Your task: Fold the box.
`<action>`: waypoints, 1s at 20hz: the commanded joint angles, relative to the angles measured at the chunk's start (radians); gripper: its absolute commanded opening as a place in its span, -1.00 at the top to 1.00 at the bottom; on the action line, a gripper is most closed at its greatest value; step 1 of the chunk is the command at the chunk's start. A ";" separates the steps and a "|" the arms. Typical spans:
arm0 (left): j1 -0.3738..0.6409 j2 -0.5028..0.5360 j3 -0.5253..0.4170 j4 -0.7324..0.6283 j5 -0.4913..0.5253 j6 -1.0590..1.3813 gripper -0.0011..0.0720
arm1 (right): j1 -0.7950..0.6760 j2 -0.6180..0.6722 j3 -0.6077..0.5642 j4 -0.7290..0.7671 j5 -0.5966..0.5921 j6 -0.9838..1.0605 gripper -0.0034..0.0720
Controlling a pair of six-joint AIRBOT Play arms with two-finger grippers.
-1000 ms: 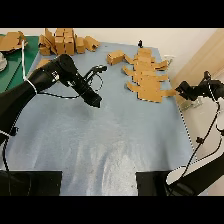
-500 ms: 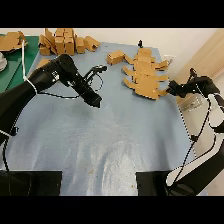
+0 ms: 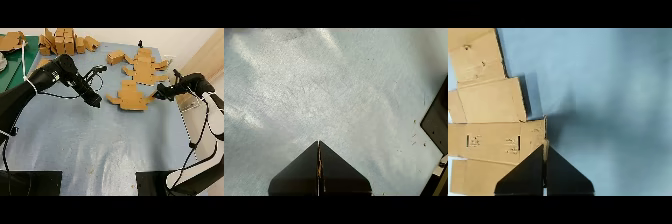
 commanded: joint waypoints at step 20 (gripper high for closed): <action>0.000 0.001 0.000 0.000 0.000 0.000 0.94 | 0.264 0.344 -0.381 -0.176 0.161 0.122 -0.06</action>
